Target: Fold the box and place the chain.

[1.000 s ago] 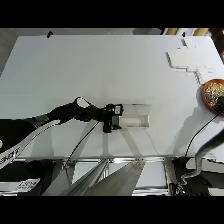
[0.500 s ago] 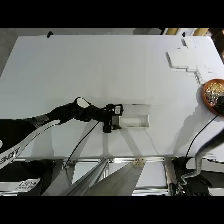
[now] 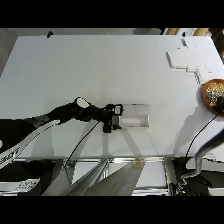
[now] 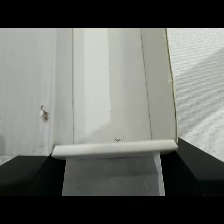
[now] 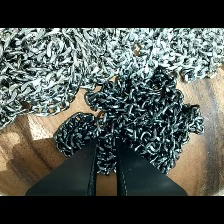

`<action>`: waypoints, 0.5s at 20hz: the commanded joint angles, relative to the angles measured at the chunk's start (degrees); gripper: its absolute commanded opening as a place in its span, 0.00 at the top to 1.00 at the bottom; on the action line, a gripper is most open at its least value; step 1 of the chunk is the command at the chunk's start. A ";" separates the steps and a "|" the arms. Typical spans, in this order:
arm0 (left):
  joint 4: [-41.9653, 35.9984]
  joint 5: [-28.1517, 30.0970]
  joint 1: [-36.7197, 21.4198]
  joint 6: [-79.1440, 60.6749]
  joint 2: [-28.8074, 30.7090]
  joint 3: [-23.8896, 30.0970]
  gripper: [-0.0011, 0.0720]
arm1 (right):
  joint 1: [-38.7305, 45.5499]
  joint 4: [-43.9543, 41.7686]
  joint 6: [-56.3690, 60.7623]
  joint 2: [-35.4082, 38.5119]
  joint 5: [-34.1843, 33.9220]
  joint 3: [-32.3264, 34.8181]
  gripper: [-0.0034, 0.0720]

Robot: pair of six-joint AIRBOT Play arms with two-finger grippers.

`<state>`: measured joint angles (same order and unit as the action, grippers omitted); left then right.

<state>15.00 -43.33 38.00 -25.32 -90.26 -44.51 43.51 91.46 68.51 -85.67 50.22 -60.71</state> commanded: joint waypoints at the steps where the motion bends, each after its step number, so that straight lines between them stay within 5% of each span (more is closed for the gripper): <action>1: 0.02 0.02 -0.04 0.00 0.04 -0.02 0.61 | -0.24 -0.63 0.22 0.33 0.96 0.00 0.94; 10: 0.02 0.02 -0.04 0.00 0.04 -0.02 0.61 | -12.22 -5.75 0.00 13.84 4.90 0.00 0.94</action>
<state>15.00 -43.33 38.00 -25.32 -90.26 -44.51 35.44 89.03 68.53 -76.14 52.99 -60.69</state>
